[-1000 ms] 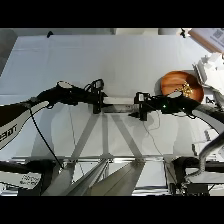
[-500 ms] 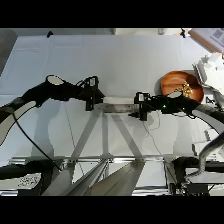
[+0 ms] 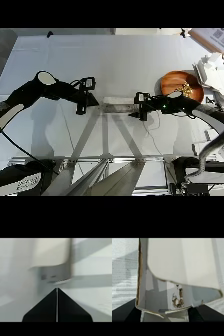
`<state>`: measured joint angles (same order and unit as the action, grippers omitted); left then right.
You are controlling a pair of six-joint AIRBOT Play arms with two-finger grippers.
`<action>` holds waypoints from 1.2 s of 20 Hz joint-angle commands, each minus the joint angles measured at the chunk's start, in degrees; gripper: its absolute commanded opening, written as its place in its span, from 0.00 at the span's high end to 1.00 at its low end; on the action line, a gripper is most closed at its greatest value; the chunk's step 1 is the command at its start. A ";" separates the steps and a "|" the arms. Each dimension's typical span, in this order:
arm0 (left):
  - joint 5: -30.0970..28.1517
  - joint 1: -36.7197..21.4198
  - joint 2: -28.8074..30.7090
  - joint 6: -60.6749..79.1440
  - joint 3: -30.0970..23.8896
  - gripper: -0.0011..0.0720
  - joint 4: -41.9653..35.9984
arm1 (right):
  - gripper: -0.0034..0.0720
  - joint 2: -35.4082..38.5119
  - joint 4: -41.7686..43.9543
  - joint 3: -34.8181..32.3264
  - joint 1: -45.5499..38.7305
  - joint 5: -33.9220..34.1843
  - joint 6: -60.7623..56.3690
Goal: Fold the box and place the chain.
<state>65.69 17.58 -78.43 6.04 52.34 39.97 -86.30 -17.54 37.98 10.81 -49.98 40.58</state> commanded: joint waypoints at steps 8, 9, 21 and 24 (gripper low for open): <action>-11.41 2.21 -1.62 -1.44 -0.02 0.97 -18.45 | 0.23 -0.02 0.00 0.00 0.02 -0.02 0.00; -13.29 2.21 -2.45 -1.57 -0.02 0.97 -19.50 | 0.23 -0.02 0.00 0.00 0.02 -0.02 0.00; -22.27 2.54 -12.07 -1.60 -0.02 0.97 -22.73 | 0.23 -0.02 0.00 0.00 0.02 -0.02 0.00; -21.75 2.51 -12.00 -1.55 0.00 0.97 -22.80 | 0.23 -0.02 0.00 0.00 0.02 -0.02 0.00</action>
